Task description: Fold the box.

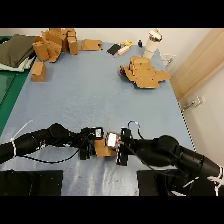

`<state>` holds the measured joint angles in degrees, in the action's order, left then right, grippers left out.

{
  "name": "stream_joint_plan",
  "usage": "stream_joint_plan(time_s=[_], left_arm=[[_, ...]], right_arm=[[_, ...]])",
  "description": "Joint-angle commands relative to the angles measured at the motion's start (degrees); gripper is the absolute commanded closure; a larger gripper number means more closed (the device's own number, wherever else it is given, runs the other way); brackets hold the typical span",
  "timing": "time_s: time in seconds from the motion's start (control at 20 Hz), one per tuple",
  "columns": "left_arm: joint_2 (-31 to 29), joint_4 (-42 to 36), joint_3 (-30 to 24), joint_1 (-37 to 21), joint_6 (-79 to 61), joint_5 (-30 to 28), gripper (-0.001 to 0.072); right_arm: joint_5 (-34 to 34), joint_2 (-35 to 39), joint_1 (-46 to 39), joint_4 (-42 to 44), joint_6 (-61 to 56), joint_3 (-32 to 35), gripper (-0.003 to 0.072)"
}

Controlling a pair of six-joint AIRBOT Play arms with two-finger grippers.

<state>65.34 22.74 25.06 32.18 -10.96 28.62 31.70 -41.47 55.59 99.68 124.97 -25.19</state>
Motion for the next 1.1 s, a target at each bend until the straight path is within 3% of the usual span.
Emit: stream_joint_plan(time_s=[0.0, 0.1, 0.15, 0.2, 0.35, 0.8, 0.95, 1.05], left_arm=[[0.0, 0.0, 0.0, 0.0, 0.0, 0.0, 0.024], [0.0, 0.0, 0.0, 0.0, 0.0, 0.0, 0.0241], [0.0, 0.0, 0.0, 0.0, 0.0, 0.0, 0.024], [0.0, 0.0, 0.0, 0.0, 0.0, 0.0, 0.0241], [0.0, 0.0, 0.0, 0.0, 0.0, 0.0, 0.024], [0.0, 0.0, 0.0, 0.0, 0.0, 0.0, 0.0241], [0.0, 0.0, 0.0, 0.0, 0.0, 0.0, 0.024], [0.0, 0.0, 0.0, 0.0, 0.0, 0.0, 0.0241]], right_arm=[[-1.7, 0.7, 8.6, -18.2, -10.8, 0.3, 0.0681], [-1.4, 0.7, 11.7, -23.3, -14.2, 0.3, 0.0638], [-1.2, 0.7, 12.4, -23.7, -14.2, 0.3, 0.0454], [-1.2, 0.7, 12.4, -23.6, -14.2, 0.3, 0.0352], [-1.3, 0.0, 12.3, -24.4, -14.2, 0.3, 0.0263], [-1.0, -7.5, 11.9, -31.3, -15.6, -2.2, 0.0266], [2.3, -7.4, 11.9, -32.0, -15.9, -4.3, 0.0408], [4.4, -7.0, 12.4, -32.0, -15.9, -5.4, 0.0408]])
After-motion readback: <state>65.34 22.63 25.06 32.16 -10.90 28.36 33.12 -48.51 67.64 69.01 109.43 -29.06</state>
